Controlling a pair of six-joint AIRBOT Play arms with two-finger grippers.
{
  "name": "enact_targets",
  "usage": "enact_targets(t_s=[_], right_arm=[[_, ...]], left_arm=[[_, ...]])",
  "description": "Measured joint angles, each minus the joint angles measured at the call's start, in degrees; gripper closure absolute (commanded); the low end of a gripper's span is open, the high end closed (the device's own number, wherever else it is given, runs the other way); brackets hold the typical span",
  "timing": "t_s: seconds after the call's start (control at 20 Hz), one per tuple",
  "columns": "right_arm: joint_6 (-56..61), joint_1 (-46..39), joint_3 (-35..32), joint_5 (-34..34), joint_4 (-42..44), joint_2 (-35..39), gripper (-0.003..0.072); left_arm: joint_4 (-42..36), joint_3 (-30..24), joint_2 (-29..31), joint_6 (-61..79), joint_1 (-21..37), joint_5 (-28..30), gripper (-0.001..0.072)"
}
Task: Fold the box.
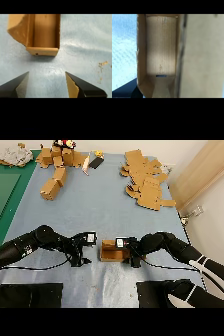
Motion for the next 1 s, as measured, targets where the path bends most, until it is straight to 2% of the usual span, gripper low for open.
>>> enact_targets(t_s=[0.3,0.7,1.0], right_arm=[[0.0,0.0,0.0,0.0,0.0,0.0,0.0185],[0.0,0.0,0.0,0.0,0.0,0.0,0.0185],[0.0,0.0,0.0,0.0,0.0,0.0,0.0185]], left_arm=[[-3.4,-0.5,-2.8,3.6,0.1,4.3,0.0014],[-5.9,0.1,-6.8,4.2,-5.8,7.9,0.0014],[-8.6,1.3,-9.2,4.2,-6.9,9.3,0.0014]])
